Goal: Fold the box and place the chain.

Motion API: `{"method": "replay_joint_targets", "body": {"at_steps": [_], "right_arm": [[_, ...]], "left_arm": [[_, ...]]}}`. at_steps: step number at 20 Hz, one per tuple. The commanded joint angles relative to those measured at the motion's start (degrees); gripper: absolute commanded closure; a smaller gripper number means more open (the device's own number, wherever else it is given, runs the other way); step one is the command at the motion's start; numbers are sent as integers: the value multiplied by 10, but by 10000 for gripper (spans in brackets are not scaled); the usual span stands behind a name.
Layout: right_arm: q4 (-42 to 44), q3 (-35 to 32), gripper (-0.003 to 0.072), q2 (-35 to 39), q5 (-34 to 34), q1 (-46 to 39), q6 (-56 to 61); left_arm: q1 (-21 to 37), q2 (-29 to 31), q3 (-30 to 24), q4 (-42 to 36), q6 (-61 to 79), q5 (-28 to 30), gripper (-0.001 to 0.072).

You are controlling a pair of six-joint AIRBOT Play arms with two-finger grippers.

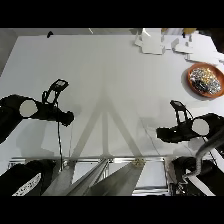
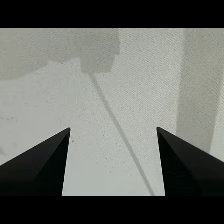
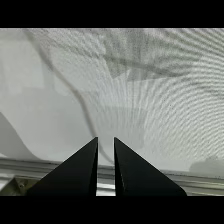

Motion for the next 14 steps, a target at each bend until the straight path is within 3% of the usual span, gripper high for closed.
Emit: {"method": "replay_joint_targets", "body": {"at_steps": [1,8,11,12,14], "right_arm": [[-17,0,587,0,-51,0,-2],[-6,0,588,0,-62,0,16],[7,43,597,0,-100,-1,-61],[-19,73,668,0,-96,-1,-77],[-141,150,669,-6,-40,-14,-77]], "left_arm": [[0,0,0,0,0,0,105],[0,0,0,0,0,0,105],[0,0,0,0,0,0,105],[0,0,0,0,0,0,105],[0,0,0,0,0,0,105]]}}
